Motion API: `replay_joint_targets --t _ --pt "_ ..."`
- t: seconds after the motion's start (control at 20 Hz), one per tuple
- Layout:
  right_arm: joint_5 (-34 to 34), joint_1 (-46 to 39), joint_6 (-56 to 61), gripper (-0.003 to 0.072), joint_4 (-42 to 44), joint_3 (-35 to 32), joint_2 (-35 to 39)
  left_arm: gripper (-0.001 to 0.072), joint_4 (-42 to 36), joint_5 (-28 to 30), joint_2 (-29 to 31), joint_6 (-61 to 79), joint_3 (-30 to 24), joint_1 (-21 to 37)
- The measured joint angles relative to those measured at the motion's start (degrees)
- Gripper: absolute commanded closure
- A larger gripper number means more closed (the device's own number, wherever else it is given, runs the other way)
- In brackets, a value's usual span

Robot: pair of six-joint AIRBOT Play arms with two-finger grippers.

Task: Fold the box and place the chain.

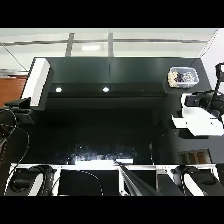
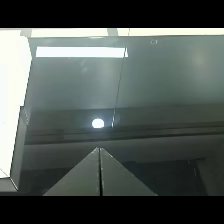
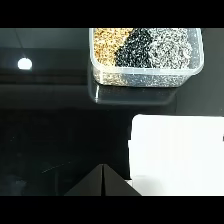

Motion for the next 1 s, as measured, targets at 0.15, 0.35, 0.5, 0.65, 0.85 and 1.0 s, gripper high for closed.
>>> replay_joint_targets --t 0.15,0.35,0.5,0.65,0.85,1.0 --pt "0.0 0.0 0.0 0.0685 -0.02 0.0 0.0 0.0682 0.0 0.0 0.0 0.0 0.0 0.0" --pt "0.0 0.0 0.0 0.0685 -0.02 0.0 0.0 0.0682 0.0 0.0 0.0 0.0 0.0 0.0" --pt "0.0 0.0 0.0 0.0685 -0.02 0.0 0.0 0.0682 0.0 -0.02 0.0 0.0 0.0 0.0" --pt "0.02 0.0 0.0 0.0685 -0.02 -0.02 0.0 0.0682 0.0 0.0 0.0 0.0 0.0 0.0" --pt "-0.66 0.0 0.0 0.0685 0.55 0.0 0.0 0.0682 -0.02 1.42 -0.09 0.0 0.0 0.0" --pt "-1.09 0.0 0.09 0.0685 2.08 0.0 0.0 0.0682 -0.02 2.43 -0.09 0.0 0.0 0.0"
